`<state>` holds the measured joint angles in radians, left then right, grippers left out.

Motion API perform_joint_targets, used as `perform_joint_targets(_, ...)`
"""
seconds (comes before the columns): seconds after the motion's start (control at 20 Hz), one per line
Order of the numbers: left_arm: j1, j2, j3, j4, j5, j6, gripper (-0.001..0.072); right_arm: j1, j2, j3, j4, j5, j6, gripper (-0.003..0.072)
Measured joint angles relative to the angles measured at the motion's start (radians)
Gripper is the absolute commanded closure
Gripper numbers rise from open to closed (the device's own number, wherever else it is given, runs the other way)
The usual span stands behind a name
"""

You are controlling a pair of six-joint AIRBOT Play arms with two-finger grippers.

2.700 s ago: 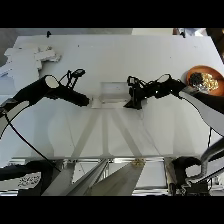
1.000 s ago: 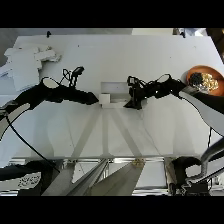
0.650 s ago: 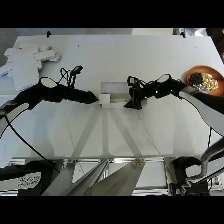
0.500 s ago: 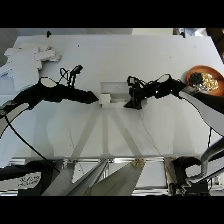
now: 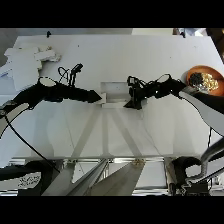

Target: Fold the box and place the chain.

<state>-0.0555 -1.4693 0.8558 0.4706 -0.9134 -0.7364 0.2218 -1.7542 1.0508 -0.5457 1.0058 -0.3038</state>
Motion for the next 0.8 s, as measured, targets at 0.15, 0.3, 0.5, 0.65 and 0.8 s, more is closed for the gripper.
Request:
perform_joint_targets(0.15,-0.004,0.000,0.000,0.009,0.005,-0.003,0.0240,0.000,0.000,0.000,0.000,0.000,0.000,0.0311)
perform_joint_targets(0.3,-0.025,0.000,0.000,0.016,0.032,-0.006,0.0240,0.000,0.000,0.000,0.000,0.000,0.000,0.0311)
perform_joint_targets(0.5,-0.077,0.000,0.000,0.018,0.089,-0.008,0.0240,0.000,0.000,0.000,0.000,0.000,0.000,0.0311)
perform_joint_targets(0.65,-0.103,0.000,0.000,0.018,0.138,-0.037,0.0240,0.000,0.000,0.000,0.000,0.000,0.000,0.0311)
perform_joint_targets(0.8,-0.114,0.000,0.000,0.021,0.173,-0.054,0.0240,0.000,0.000,0.000,0.000,0.000,0.000,0.0311)
